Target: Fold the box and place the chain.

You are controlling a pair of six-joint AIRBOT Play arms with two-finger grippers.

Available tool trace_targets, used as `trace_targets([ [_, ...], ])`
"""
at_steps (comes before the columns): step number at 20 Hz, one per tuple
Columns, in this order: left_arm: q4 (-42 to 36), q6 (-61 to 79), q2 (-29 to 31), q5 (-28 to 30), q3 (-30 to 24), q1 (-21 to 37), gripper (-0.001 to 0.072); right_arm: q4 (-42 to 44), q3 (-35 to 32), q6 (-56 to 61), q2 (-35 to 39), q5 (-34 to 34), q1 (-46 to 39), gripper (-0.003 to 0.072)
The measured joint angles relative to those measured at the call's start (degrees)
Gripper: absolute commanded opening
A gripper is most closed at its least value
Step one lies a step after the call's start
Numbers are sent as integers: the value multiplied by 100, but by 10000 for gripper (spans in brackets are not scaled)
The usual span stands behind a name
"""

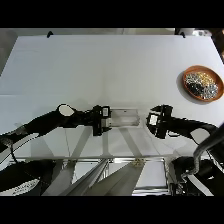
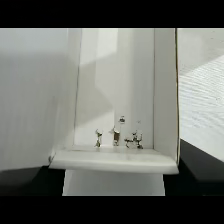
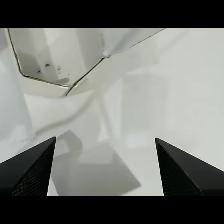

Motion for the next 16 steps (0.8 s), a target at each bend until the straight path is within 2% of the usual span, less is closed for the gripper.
trace_targets([
  [3, 404, -385, 68, 0, 0, -2, 157, 234, 0, 94, 555, -7, 0, 687],
  [6, 1003, -953, 96, -4, 0, -2, 158, 695, 0, 138, 804, -9, 0, 682],
  [8, 1263, -1244, 107, -17, 0, -2, 192, 1038, 0, 153, 879, -9, 0, 612],
  [9, 1357, -1351, 109, -20, 0, -2, 216, 1222, 0, 153, 903, -2, 0, 516],
  [10, 1421, -1412, 109, -17, 0, 0, 216, 1373, 0, 157, 916, 17, 0, 475],
  [11, 1478, -1475, 109, -4, 0, -2, 215, 1504, 0, 168, 927, 55, 0, 455],
  [16, 1578, -1602, 35, 79, 0, 0, 207, 1803, 0, 170, 949, 186, 0, 456],
])
